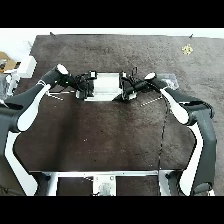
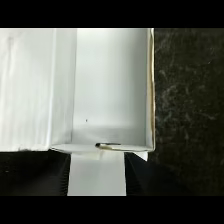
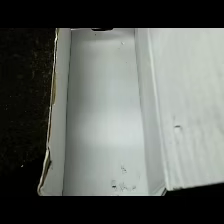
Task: Fold the box and place the chain.
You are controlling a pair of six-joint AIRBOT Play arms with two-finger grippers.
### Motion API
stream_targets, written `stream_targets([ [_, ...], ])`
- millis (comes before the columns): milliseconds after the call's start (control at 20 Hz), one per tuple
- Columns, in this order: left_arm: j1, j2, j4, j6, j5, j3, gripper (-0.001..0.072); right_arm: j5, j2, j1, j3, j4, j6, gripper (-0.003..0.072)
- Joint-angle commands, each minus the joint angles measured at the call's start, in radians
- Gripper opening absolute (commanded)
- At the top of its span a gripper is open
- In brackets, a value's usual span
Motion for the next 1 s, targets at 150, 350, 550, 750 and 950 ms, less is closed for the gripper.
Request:
stream_targets([
  [150,-0.01,-0.01,-0.103,0.002,-0.008,0.0,0.0233,0.0,0.0,0.001,0.0,0.0,0.0,0.0456],
  [350,-0.01,-0.036,-0.172,0.013,-0.018,0.0,0.0233,0.0,0.0,0.001,0.0,0.0,0.0,0.0456],
  [550,-0.01,-0.048,-0.194,0.019,-0.017,0.0,0.0234,0.0,0.0,0.001,0.0,0.0,0.0,0.0457],
  [750,-0.01,-0.048,-0.187,0.019,-0.02,0.0,0.0385,0.0,0.0,0.001,0.0,0.0,0.001,0.0456],
  [950,-0.008,-0.048,-0.185,0.011,-0.019,0.0,0.0713,0.0,0.0,0.001,0.0,0.001,0.0,0.0456],
])
